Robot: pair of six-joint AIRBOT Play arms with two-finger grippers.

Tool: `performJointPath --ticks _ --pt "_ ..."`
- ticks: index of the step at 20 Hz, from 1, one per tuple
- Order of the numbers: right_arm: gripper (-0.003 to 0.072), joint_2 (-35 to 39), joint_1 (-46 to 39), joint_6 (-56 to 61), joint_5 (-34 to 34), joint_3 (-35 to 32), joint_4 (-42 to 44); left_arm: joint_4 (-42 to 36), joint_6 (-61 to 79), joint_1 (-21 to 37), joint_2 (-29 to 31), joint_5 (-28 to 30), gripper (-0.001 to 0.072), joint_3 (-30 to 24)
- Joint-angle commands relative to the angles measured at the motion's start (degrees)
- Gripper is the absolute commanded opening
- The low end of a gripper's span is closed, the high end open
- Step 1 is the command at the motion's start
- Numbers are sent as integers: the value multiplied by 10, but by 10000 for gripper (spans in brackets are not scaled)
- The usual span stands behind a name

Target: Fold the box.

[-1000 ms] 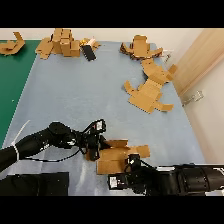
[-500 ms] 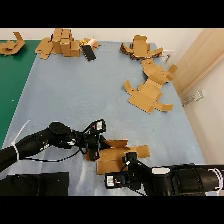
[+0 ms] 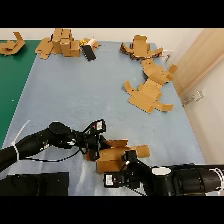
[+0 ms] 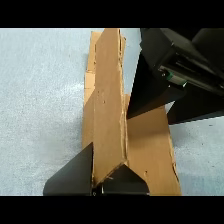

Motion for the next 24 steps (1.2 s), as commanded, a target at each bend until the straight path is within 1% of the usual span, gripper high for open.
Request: performJointPath --ticks 1,3,6,7,12,15,16,17,18,21,24 --pt "562 9 1 2 -33 14 0 0 0 1 0 0 15 1" --pt "562 16 0 32 -42 17 -12 0 0 1 0 0 16 1" --pt "563 23 0 162 -81 18 -82 0 0 1 0 0 16 1" --pt "563 23 0 201 -90 18 -92 0 0 1 0 0 15 1" --pt "564 23 0 260 -96 18 -91 0 0 1 0 0 16 1" --pt "571 25 0 258 -92 18 -92 0 0 1 0 0 15 1" --pt "609 30 0 249 -89 19 -87 0 0 1 0 0 16 1" --pt "720 37 0 212 -85 18 -84 0 0 1 0 0 16 1" --pt "720 47 -5 174 -79 18 -72 0 0 1 0 0 16 1" --pt "720 76 -45 150 -82 13 -34 0 0 1 0 0 15 1" --pt "720 82 -83 69 -54 2 3 0 0 1 0 0 15 1"
